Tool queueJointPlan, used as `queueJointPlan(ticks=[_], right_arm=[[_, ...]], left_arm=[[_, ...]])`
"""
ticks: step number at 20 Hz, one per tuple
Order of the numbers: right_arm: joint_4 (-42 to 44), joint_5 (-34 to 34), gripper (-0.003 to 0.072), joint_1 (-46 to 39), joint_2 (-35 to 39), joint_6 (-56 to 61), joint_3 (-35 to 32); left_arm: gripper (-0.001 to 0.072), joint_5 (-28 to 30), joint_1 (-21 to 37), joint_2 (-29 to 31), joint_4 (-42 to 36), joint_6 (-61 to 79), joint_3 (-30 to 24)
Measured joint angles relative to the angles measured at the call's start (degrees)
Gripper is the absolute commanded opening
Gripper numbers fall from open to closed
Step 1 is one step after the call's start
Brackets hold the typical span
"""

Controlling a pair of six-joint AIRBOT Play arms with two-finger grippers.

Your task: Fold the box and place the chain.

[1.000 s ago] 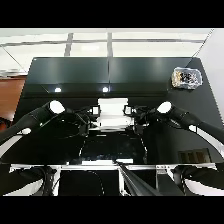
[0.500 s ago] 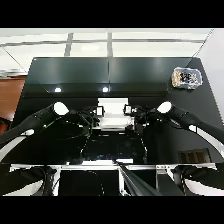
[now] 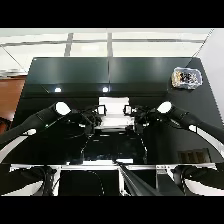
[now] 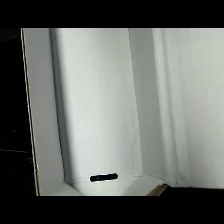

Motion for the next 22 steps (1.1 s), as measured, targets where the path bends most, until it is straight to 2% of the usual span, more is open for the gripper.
queueJointPlan(ticks=[4,5,7,9,11,12,13,14,18,22], right_arm=[[0.00,0.00,0.0238,0.00,0.00,0.00,0.00],[0.00,0.00,0.0238,0.00,0.00,-0.02,0.00],[0.00,0.02,0.0238,0.00,0.00,-0.04,0.00],[0.02,0.04,0.0238,0.00,0.00,-0.04,0.00],[0.04,0.02,0.0238,0.00,0.00,-0.07,0.00],[0.04,0.02,0.0238,0.00,0.00,0.00,0.00],[0.07,0.00,0.0238,0.00,0.00,0.00,0.00],[0.04,0.02,0.0238,0.00,0.00,-0.04,0.00],[0.04,0.02,0.0238,0.00,0.00,-0.02,0.00],[0.04,0.00,0.0238,0.02,-0.02,-0.02,0.00]], left_arm=[[0.0158,0.28,-0.04,-1.05,-2.47,-0.02,0.17],[0.0090,0.22,-0.04,-1.18,-2.78,-0.02,0.17],[0.0082,0.09,-0.04,-1.33,-3.19,-0.02,0.17],[0.0359,-0.02,-0.04,-1.36,-3.43,-0.02,0.17],[0.0152,-0.31,-0.04,-1.40,-3.56,-0.09,0.17],[0.0256,0.00,-0.04,-1.40,-3.45,-0.07,0.17],[0.0244,0.02,-0.07,-1.40,-3.50,-0.20,0.17],[0.0058,-0.11,-0.07,-1.33,-3.54,-0.31,0.17],[0.0024,-0.42,0.39,0.13,-1.25,-1.99,0.46],[0.0025,-0.74,4.04,6.47,9.09,-14.10,0.85]])
